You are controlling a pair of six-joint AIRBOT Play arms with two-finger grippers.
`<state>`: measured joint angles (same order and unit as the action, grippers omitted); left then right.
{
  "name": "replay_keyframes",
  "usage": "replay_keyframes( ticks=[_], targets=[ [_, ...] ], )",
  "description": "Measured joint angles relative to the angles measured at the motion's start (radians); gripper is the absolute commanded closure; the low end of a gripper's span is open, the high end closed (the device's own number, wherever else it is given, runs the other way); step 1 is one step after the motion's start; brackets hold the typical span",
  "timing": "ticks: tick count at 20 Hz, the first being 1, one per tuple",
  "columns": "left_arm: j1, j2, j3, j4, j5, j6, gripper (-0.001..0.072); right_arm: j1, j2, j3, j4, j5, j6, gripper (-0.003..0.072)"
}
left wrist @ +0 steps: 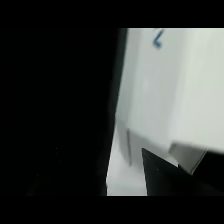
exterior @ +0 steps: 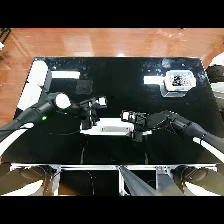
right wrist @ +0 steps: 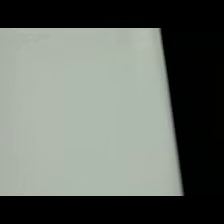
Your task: Fold the box and place the chain.
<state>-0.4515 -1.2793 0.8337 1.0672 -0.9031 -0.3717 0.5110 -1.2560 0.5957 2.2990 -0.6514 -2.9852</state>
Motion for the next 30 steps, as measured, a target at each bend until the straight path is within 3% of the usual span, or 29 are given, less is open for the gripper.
replay_keyframes(
  ticks=[1, 2, 3, 7, 10, 14, 17, 26, 30],
  targets=[
    [0.023, 0.023, 0.000, 0.006, -0.028, -0.042, 0.0195, 0.000, 0.000, 0.000, 0.000, 0.001, 0.000, 0.0165],
    [0.047, 0.048, 0.000, 0.006, -0.060, -0.093, 0.0416, 0.000, 0.000, 0.000, 0.000, 0.002, 0.000, 0.0165],
    [0.068, 0.069, 0.000, 0.005, -0.092, -0.140, 0.0699, 0.000, 0.000, 0.000, 0.000, 0.002, 0.000, 0.0165],
    [0.121, 0.122, -0.013, -0.088, -0.280, -0.255, 0.0695, 0.000, 0.000, 0.000, 0.000, 0.004, -0.001, 0.0165],
    [0.101, 0.135, -0.061, -0.208, -0.319, -0.272, 0.0694, 0.000, 0.000, 0.000, 0.000, 0.005, -0.001, 0.0165],
    [0.075, 0.133, -0.118, -0.453, -0.214, -0.195, 0.0695, 0.000, 0.000, 0.000, 0.000, 0.005, -0.001, 0.0165],
    [0.045, 0.129, -0.135, -0.554, -0.116, -0.148, 0.0694, 0.000, 0.000, 0.000, 0.000, 0.005, -0.001, 0.0165],
    [-0.036, 0.124, -0.145, -0.626, 0.215, -0.113, 0.0693, 0.000, 0.000, 0.000, 0.001, 0.005, -0.001, 0.0165],
    [-0.068, 0.100, -0.145, -0.631, 0.303, -0.106, 0.0693, 0.000, 0.000, 0.000, 0.001, 0.003, -0.001, 0.0165]
  ],
)
